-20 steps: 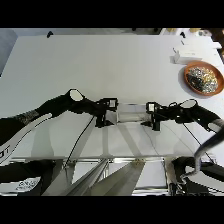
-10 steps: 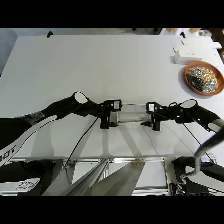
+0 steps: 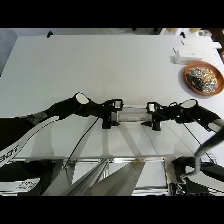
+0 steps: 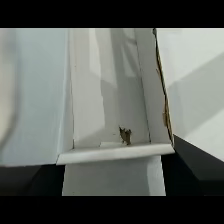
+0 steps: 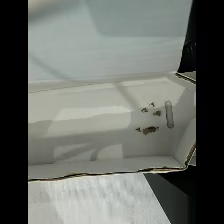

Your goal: Fold the box and place the chain.

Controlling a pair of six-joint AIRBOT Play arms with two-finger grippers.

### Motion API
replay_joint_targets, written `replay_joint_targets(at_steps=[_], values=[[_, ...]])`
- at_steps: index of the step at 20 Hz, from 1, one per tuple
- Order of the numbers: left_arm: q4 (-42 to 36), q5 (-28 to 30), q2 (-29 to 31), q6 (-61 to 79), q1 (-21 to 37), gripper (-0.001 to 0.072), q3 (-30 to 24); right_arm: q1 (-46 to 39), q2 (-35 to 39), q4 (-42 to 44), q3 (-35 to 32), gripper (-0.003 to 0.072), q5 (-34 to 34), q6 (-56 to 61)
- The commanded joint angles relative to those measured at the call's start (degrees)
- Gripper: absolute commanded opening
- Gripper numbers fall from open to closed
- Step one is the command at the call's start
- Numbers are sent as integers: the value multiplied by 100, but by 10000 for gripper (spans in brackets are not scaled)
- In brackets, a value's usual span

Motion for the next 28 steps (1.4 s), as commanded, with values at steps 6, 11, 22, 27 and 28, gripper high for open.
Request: replay_joint_targets(at_steps=[6,11,22,27,28], values=[[22,0,-107,-66,-111,276,-4,0,0,15,4,414,-7,7],[22,-15,-107,-66,-116,276,-4,0,0,15,7,414,-7,7],[22,-15,-107,-66,-116,276,-4,0,0,15,4,404,-24,2],[22,-15,-107,-66,-116,276,-4,0,7,9,7,413,-160,564],[22,-15,-107,-66,-116,276,-4,-2,28,-11,7,515,-223,752]])
